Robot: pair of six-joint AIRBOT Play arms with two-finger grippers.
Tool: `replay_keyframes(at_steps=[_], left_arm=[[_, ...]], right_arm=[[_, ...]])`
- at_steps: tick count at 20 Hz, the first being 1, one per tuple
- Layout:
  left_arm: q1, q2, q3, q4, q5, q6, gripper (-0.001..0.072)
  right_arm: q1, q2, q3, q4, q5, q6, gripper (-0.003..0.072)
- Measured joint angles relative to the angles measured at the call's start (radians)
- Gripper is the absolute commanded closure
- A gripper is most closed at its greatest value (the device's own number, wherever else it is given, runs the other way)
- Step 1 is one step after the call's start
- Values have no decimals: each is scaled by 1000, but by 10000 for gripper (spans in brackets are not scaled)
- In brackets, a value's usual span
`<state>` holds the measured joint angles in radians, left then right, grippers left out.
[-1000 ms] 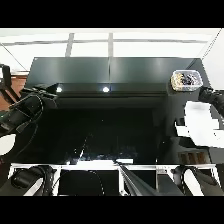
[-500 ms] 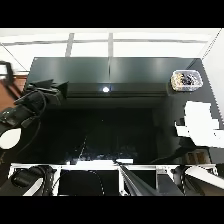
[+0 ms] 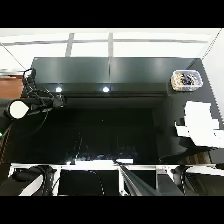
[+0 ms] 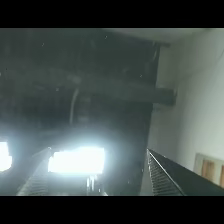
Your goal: Fold the box and place the chain.
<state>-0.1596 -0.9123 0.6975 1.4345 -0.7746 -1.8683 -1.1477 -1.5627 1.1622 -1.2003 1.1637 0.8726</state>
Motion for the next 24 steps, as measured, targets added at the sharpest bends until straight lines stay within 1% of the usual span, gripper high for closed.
replay_keyframes(at_steps=[1,2,3,4,5,6,7,11,13,16,20,22,24], left_arm=[[4,-9,10,-3,-19,-6,2],[7,-16,16,-7,-31,-11,2],[10,-20,21,-10,-42,-13,2],[10,-23,24,-15,-53,-13,2],[12,-26,27,-24,-57,-5,2],[12,-27,29,-33,-66,7,2],[13,-29,30,-41,-78,16,3],[14,-31,34,-56,-101,37,3],[14,-32,34,-55,-107,41,3],[14,-32,34,-55,-88,45,2],[10,-39,34,-74,-52,63,2],[5,-50,34,-108,-46,100,2],[3,-66,34,-170,-33,153,2]], right_arm=[[-1,-4,3,-2,23,-21,168],[-2,-4,5,-5,41,-38,208],[-2,0,7,-7,53,-50,212],[-2,8,8,-8,65,-60,437],[-3,18,9,-8,74,-67,502],[-3,27,9,-5,80,-71,629],[-2,35,8,1,88,-77,662],[24,103,-50,30,99,-77,662],[50,152,-107,93,92,-87,662],[124,234,-226,219,98,-126,662],[275,365,-425,403,72,-140,662],[382,443,-527,517,27,-143,662],[517,512,-603,615,-33,-147,662]])
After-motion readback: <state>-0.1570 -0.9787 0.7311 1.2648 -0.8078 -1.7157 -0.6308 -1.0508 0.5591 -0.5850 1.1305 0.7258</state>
